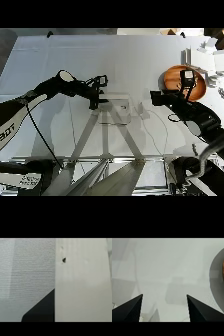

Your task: Fold the box and place the chain.

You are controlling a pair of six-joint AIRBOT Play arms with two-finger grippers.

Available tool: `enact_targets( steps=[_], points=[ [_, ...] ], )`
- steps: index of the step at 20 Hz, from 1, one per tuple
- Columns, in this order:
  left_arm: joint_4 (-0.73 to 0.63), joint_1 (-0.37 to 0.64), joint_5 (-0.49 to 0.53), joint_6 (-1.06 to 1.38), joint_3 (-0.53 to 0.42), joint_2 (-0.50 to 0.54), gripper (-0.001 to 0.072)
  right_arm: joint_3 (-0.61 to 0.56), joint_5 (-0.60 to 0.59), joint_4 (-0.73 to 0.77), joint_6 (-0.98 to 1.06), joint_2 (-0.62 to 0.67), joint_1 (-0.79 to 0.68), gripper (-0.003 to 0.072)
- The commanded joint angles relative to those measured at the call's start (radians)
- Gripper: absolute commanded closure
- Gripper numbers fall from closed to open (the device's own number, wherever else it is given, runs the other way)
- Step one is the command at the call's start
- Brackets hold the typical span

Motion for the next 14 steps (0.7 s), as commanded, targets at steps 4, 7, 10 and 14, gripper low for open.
enact_targets(
  steps=[4,7,10,14],
  points=[
    [0.000,-0.001,0.001,-0.002,0.000,0.000,0.0704,0.070,0.093,0.004,-0.176,0.068,0.164,0.0173],
    [0.000,-0.001,0.002,-0.002,0.000,0.000,0.0704,0.113,0.216,0.003,-0.327,0.127,0.299,0.0173],
    [0.000,-0.001,0.002,-0.002,0.000,0.000,0.0704,0.114,0.396,0.004,-0.433,0.139,0.377,0.0175],
    [0.000,-0.001,0.002,-0.002,0.000,0.000,0.0704,0.111,0.468,0.049,-0.711,0.139,0.441,0.0175]
  ],
)
